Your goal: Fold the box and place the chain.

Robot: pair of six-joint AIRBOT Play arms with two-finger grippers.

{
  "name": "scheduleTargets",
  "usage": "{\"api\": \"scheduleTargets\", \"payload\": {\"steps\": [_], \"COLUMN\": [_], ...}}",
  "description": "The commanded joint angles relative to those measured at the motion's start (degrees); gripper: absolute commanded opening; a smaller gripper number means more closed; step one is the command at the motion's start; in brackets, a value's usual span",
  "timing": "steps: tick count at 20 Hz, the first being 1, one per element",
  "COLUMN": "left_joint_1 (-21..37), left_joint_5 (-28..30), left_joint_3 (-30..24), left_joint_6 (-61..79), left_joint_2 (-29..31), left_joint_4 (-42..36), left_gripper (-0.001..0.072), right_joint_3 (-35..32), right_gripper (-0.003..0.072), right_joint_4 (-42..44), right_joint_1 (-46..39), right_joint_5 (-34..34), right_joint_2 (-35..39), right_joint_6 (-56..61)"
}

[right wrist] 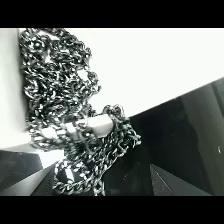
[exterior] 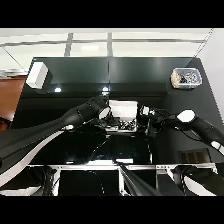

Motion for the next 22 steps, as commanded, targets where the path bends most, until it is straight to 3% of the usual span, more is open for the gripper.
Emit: {"api": "scheduleTargets", "payload": {"steps": [1, 12, 13, 16, 17, 18, 19, 20, 21, 22], "left_joint_1": [-0.02, -0.02, -0.02, -0.02, -0.02, -0.02, -0.02, -0.02, -0.02, -0.02], "left_joint_5": [0.02, 0.02, 0.04, 0.02, 0.02, 0.02, 0.02, 0.02, 0.02, 0.02], "left_joint_3": [0.02, 0.02, 0.02, 0.02, 0.02, 0.02, 0.02, 0.02, 0.02, 0.02], "left_joint_6": [0.02, 0.02, 0.02, 0.02, 0.02, 0.02, 0.02, 0.02, 0.02, 0.02], "left_joint_2": [0.04, 0.04, 0.04, 0.04, 0.04, 0.04, 0.04, 0.04, 0.04, 0.04], "left_joint_4": [0.0, 0.02, 0.02, 0.0, 0.0, 0.0, 0.02, 0.02, 0.0, 0.02], "left_gripper": [0.0031, 0.0031, 0.0031, 0.0031, 0.0031, 0.0031, 0.0032, 0.0032, 0.0032, 0.0031], "right_joint_3": [1.38, 1.38, 1.38, 1.38, 1.38, 1.38, 1.38, 1.38, 1.38, 1.38], "right_gripper": [0.072, 0.072, 0.0679, 0.0673, 0.0627, 0.0453, 0.0352, 0.0119, 0.0009, 0.0015], "right_joint_4": [1.29, 0.85, 0.85, 0.68, 0.68, 0.66, 0.63, 0.63, 0.66, 0.66], "right_joint_1": [0.17, 0.59, 0.57, 0.59, 0.57, 0.59, 0.57, 0.57, 0.57, 0.57], "right_joint_5": [-0.09, 0.02, 0.04, 0.04, 0.04, 0.0, 0.04, 0.13, 0.37, 0.42], "right_joint_2": [-3.96, -5.6, -5.6, -5.6, -5.6, -5.6, -5.6, -5.57, -5.57, -5.55], "right_joint_6": [-4.11, -3.43, -3.13, -2.75, -2.69, -1.25, -0.83, -0.72, 0.17, 1.97]}}
